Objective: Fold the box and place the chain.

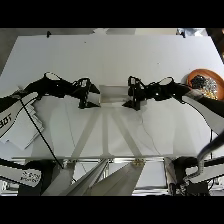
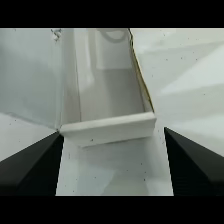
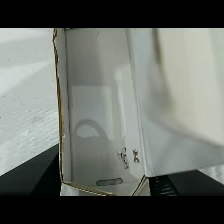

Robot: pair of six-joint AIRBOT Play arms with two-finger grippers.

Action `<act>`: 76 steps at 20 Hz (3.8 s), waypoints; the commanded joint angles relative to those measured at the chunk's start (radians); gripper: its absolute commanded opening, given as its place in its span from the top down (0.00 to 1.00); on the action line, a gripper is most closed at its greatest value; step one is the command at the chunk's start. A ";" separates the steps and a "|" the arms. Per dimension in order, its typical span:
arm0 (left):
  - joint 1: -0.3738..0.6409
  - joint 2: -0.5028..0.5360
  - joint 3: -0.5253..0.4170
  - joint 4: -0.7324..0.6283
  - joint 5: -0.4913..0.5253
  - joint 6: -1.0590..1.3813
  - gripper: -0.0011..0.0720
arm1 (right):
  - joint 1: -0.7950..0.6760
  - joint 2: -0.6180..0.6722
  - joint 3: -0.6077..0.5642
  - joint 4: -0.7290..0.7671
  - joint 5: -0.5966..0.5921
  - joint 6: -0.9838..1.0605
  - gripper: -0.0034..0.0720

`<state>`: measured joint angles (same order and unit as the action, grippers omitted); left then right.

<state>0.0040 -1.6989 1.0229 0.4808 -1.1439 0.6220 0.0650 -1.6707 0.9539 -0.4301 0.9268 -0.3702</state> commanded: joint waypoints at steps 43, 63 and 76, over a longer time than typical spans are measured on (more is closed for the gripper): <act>-0.142 -0.035 0.002 0.063 0.179 -0.246 0.79 | 0.000 0.000 0.001 -0.003 0.004 -0.004 0.35; -0.142 -0.035 0.002 0.063 0.179 -0.246 0.79 | 0.000 0.004 0.001 -0.008 0.029 -0.004 0.07; -0.142 -0.035 0.002 0.062 0.179 -0.246 0.79 | -0.164 0.272 0.001 -0.304 0.145 0.299 0.12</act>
<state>-0.1394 -1.7336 1.0248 0.5430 -0.9661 0.3767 -0.0582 -1.4620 0.9539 -0.6739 0.9913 -0.1844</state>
